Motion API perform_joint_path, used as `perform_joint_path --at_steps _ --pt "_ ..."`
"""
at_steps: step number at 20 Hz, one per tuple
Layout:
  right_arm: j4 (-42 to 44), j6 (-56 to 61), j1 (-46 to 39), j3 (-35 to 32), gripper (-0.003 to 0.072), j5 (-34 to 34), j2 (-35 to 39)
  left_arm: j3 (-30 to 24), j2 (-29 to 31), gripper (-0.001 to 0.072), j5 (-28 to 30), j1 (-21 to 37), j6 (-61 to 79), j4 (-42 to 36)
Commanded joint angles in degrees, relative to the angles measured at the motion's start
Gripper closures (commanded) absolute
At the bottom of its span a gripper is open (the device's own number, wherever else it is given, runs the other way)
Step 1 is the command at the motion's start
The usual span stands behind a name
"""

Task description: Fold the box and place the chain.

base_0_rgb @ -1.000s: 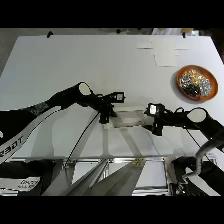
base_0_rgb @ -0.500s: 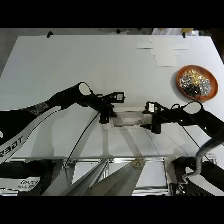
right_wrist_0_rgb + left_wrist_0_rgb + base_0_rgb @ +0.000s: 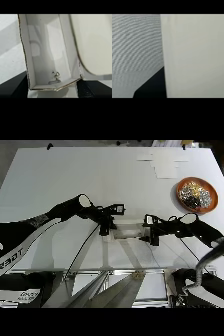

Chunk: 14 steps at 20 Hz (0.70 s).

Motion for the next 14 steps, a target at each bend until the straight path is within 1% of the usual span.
perform_joint_path --at_steps 1,6,7,8,12,13,14 --pt "0.8 -1.8 0.0 0.0 0.0148 0.5 -1.3 0.0 0.0 0.0699 0.0 0.0 0.0 0.0" --pt "0.8 -2.3 0.9 0.0 0.0160 0.3 -3.4 0.0 0.0 0.0699 0.0 0.0 0.0 0.0" --pt "0.8 -2.3 0.9 0.0 0.0175 0.3 -3.4 0.0 0.0 0.0699 0.0 0.0 0.0 0.0" --pt "0.8 -2.2 0.9 0.0 0.0229 0.3 -3.4 0.0 0.0 0.0699 0.0 0.0 0.0 0.0" --pt "0.5 -2.3 0.9 0.0 0.0248 0.2 -4.2 0.0 0.0 0.0699 0.0 0.0 0.0 0.0" --pt "0.3 -2.2 0.9 0.0 0.0288 0.1 -4.2 0.0 0.0 0.0699 0.0 0.0 0.0 0.0" --pt "0.3 -2.2 0.9 0.0 0.0293 0.1 -4.2 0.0 0.0 0.0699 0.0 0.0 0.0 0.0"
